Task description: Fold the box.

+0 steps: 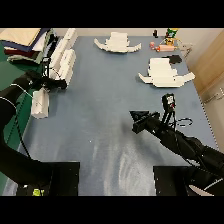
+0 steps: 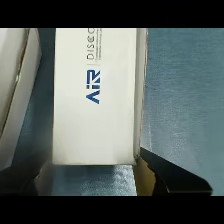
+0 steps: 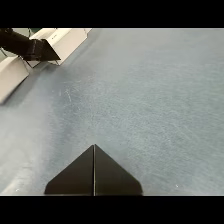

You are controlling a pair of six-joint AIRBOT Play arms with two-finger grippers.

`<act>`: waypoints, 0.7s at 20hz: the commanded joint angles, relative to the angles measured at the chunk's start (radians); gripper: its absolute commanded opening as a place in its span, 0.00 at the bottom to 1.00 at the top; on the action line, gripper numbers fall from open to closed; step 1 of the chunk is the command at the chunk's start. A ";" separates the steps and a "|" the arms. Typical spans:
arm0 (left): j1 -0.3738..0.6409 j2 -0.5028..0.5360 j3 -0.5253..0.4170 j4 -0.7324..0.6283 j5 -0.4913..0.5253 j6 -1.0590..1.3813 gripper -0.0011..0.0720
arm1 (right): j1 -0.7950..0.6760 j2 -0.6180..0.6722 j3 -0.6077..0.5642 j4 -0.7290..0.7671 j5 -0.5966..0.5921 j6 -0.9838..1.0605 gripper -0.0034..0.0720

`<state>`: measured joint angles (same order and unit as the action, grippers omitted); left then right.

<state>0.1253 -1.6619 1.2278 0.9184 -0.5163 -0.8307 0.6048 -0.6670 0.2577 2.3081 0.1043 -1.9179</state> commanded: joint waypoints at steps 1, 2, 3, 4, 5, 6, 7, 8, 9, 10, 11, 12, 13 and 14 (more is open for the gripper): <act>0.002 0.047 0.001 0.043 -0.067 0.002 0.97 | -0.001 -0.001 0.001 0.000 -0.004 0.000 0.10; 0.002 0.066 0.001 0.064 -0.099 0.002 0.97 | -0.001 -0.001 0.001 0.000 -0.008 0.000 0.10; 0.003 0.084 0.001 0.075 -0.130 0.001 0.97 | -0.001 -0.001 0.001 0.000 -0.008 0.000 0.10; 0.007 0.106 0.001 0.079 -0.169 0.002 0.97 | -0.001 0.000 0.001 0.000 -0.008 0.000 0.10; 0.009 0.129 0.001 0.079 -0.199 0.001 0.97 | -0.001 -0.001 0.001 0.000 -0.009 0.000 0.10; 0.010 0.155 0.001 0.082 -0.230 0.001 0.97 | -0.001 -0.001 0.001 0.000 -0.011 0.000 0.10; 0.010 0.182 0.001 0.086 -0.257 0.001 0.97 | -0.001 -0.001 0.001 0.000 -0.022 0.000 0.10; 0.010 0.213 0.001 0.094 -0.284 0.001 0.97 | -0.001 -0.001 0.003 0.000 -0.043 0.000 0.10; 0.010 0.243 0.001 0.097 -0.307 0.001 0.97 | -0.001 -0.001 0.006 0.000 -0.074 0.000 0.10; 0.010 0.273 0.001 0.100 -0.330 -0.002 0.97 | -0.001 -0.001 0.008 0.000 -0.097 0.000 0.10; 0.012 0.300 0.001 0.100 -0.354 -0.013 0.97 | -0.001 -0.001 0.009 0.000 -0.112 0.000 0.10; 0.013 0.328 0.001 0.100 -0.384 -0.054 0.85 | -0.001 -0.001 0.015 0.000 -0.124 0.000 0.09; 0.013 0.351 0.001 0.099 -0.424 -0.100 0.45 | -0.001 -0.001 0.025 0.000 -0.136 0.000 0.09; 0.013 0.373 0.001 0.099 -0.484 -0.129 0.04 | -0.001 -0.005 0.042 0.000 -0.150 0.010 0.07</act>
<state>0.1364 -1.3560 1.2282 1.0130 -0.8696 -0.8806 0.6048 -0.6685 0.2775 2.3077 0.0032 -1.9175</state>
